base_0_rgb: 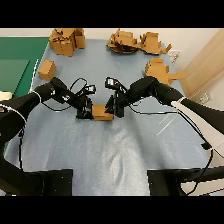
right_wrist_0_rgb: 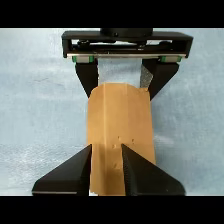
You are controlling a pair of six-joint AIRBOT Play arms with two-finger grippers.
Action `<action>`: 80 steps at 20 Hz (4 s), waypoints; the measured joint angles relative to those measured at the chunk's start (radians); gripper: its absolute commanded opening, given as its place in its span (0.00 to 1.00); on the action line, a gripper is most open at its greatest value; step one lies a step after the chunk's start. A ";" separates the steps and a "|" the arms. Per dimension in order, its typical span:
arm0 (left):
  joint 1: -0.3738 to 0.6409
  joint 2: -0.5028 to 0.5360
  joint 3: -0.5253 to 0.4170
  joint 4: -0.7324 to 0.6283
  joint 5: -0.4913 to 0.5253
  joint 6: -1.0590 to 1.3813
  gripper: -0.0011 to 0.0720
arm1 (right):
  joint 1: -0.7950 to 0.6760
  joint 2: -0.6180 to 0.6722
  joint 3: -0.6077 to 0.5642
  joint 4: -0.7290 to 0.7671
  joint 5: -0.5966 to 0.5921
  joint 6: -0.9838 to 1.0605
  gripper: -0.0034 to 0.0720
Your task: Fold the box.
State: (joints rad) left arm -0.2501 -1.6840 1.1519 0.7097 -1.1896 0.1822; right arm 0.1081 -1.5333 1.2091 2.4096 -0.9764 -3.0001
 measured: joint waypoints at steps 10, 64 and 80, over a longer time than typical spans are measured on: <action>0.000 0.000 0.000 0.000 -0.003 0.000 0.56 | 0.034 -0.001 0.000 -0.047 0.114 0.000 0.48; 0.000 0.000 0.000 0.000 -0.015 0.000 0.56 | 0.140 0.108 -0.047 -0.117 0.223 0.500 0.05; 0.002 0.000 0.000 0.001 -0.014 0.001 0.56 | 0.264 0.131 -0.259 -0.309 0.660 0.994 0.05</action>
State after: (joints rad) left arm -0.2481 -1.6840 1.1519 0.7105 -1.2034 0.1829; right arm 0.3721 -1.4025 0.9497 2.1002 -0.3168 -2.0064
